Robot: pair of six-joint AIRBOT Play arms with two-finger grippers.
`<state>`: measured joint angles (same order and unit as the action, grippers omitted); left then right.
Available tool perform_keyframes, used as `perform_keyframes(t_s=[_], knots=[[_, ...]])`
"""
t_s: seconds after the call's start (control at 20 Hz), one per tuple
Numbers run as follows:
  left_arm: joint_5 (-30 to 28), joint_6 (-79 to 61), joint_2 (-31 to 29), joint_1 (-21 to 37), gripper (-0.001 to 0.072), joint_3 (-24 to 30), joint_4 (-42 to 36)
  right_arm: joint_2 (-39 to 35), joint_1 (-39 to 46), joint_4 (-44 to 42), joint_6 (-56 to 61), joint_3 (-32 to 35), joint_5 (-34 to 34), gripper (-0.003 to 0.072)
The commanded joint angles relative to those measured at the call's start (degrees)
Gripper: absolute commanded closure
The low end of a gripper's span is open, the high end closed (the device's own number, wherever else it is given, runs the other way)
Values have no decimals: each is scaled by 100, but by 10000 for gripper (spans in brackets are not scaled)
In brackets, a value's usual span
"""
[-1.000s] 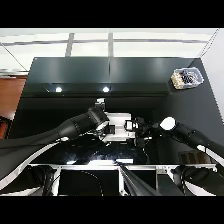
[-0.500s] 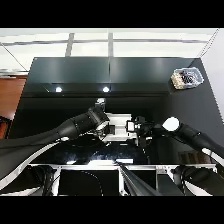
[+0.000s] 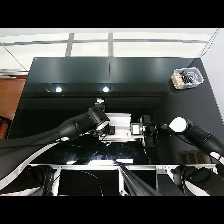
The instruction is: Fold the box and place the chain.
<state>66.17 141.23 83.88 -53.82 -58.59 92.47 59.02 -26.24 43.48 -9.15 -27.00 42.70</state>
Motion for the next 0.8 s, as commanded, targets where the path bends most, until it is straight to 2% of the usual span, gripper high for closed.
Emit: perform_keyframes(t_s=[0.0,0.05,0.1,0.15,0.2,0.25,0.3,0.6,0.75], knots=[[2,0,0,0,686,0,4,92,-214,-44,-98,4,59,66],[2,0,0,0,686,0,4,109,-273,-44,-98,4,7,210],[2,0,0,0,686,0,4,116,-295,-127,-103,4,-68,214],[-2,0,0,-2,686,0,-2,129,-291,-304,-149,4,-105,262],[-2,0,0,-2,686,0,-13,140,-293,-422,-160,4,-168,275],[0,0,0,-2,686,0,-13,151,-293,-564,-162,4,-195,402],[-2,0,0,-2,686,0,-13,155,-293,-697,-160,4,-201,443],[-4,0,0,-4,686,0,-20,369,-293,-1631,-160,7,-299,444],[-4,0,0,-4,686,0,-17,422,-291,-1749,-160,7,-308,445]])
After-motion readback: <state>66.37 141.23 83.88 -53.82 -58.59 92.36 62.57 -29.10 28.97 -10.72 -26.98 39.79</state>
